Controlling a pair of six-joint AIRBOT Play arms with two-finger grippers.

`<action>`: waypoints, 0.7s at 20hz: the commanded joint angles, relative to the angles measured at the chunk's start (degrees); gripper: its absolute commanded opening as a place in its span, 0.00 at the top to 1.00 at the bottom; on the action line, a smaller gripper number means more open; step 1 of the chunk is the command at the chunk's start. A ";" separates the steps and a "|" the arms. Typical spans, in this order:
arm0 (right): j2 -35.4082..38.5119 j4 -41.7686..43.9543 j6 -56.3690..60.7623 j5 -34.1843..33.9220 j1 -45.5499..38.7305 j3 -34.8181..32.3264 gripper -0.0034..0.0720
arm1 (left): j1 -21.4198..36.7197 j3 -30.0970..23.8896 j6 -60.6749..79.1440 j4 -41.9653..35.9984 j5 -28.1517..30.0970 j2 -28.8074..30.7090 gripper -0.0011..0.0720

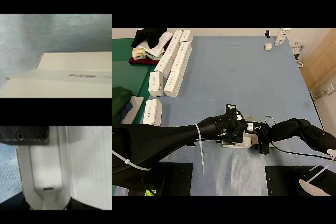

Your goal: Fold the box.

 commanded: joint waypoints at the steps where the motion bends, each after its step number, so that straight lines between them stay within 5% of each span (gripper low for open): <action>1: 0.02 0.04 0.07 0.00 0.04 0.00 0.26 | 0.09 0.02 -0.72 0.28 -0.94 0.00 0.37; 2: 0.02 0.04 0.07 0.00 0.04 0.00 0.26 | 0.09 0.04 -0.70 0.42 -0.90 0.00 0.45; 8: 0.02 0.04 0.07 0.00 0.04 0.00 0.26 | 0.15 0.04 -0.72 1.68 -0.90 0.00 0.50; 9: 0.02 0.04 0.07 0.00 0.04 0.00 0.26 | 0.15 0.02 -0.68 1.90 -0.87 0.00 0.70; 10: 0.02 0.04 0.07 0.00 0.04 0.00 0.26 | 0.15 0.02 -0.66 2.14 -0.79 0.00 0.79; 12: 0.02 0.04 0.07 0.00 0.04 0.00 0.26 | 0.15 0.02 -0.70 2.80 -0.76 0.00 0.79; 13: 0.02 0.04 0.07 0.00 0.04 0.00 0.26 | 0.15 0.02 -0.68 2.99 -0.76 0.00 0.97; 14: 0.02 0.04 0.07 0.00 0.07 0.00 0.26 | 0.15 0.02 -0.63 3.04 -0.79 0.00 0.97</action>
